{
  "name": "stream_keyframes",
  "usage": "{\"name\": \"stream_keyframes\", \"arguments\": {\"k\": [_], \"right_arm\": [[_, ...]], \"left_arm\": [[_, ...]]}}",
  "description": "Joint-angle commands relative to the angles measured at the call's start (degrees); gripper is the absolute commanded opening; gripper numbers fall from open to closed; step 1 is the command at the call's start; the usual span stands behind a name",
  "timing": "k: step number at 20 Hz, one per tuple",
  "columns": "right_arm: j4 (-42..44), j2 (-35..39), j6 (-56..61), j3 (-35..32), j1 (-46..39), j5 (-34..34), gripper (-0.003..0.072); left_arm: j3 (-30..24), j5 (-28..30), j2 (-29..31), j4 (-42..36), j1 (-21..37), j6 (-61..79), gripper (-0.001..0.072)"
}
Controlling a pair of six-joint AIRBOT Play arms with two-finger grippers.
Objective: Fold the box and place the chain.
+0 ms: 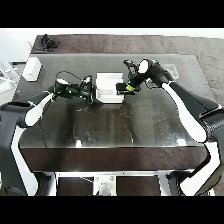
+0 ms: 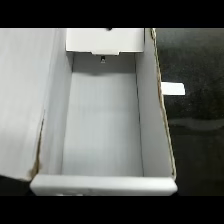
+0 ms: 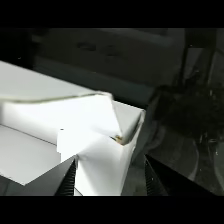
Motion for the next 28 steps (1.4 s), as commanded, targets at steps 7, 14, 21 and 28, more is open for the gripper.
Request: {"name": "stream_keyframes", "arguments": {"k": [7, 14, 21, 28], "right_arm": [[-5.88, -2.71, 5.95, 3.67, 3.23, -1.18, 0.0448], [-13.90, -3.65, 10.71, 5.22, 4.94, 1.64, 0.0447], [-20.44, -3.91, 13.68, 5.75, 5.62, 3.96, 0.0406], [-20.61, -5.97, 14.99, 8.15, 8.09, 3.93, 0.0365]], "left_arm": [[0.02, -0.02, 0.04, 0.04, 0.07, 0.00, 0.0290], [0.02, -0.02, 0.04, 0.04, 0.07, 0.00, 0.0290], [0.02, -0.02, 0.04, 0.04, 0.07, 0.00, 0.0290], [0.02, -0.02, 0.04, 0.04, 0.07, 0.00, 0.0290]]}}
